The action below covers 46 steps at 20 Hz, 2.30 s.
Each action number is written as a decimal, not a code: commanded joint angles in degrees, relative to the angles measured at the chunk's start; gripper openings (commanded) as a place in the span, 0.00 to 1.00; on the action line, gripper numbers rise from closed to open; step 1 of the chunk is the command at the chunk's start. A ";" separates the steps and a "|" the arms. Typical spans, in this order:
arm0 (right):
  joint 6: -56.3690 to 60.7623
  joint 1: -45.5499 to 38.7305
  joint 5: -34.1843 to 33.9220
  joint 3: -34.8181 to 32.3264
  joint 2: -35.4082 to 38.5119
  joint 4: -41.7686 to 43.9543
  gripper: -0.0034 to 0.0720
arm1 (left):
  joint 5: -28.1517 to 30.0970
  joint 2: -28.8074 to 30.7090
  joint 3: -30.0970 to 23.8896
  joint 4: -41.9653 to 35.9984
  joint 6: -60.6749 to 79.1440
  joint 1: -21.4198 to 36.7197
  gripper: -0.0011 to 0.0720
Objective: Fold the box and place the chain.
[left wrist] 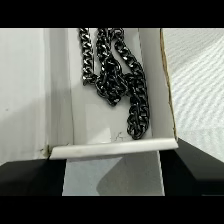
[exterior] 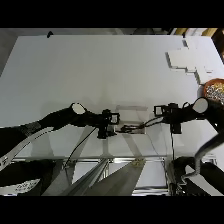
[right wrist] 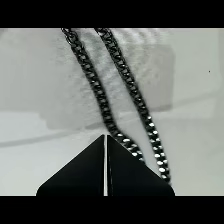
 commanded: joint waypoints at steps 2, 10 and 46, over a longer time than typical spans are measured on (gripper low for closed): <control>4.72 0.00 8.55 0.00 8.79 16.79 0.07 | 0.02 0.04 0.02 0.02 0.00 0.02 0.44; 4.70 9.27 6.05 -0.31 16.44 17.38 0.07 | 0.00 0.04 0.02 0.04 0.00 0.02 0.44; 3.13 11.43 3.10 -4.46 21.46 24.50 0.07 | 0.02 0.04 0.02 0.02 0.00 0.02 0.44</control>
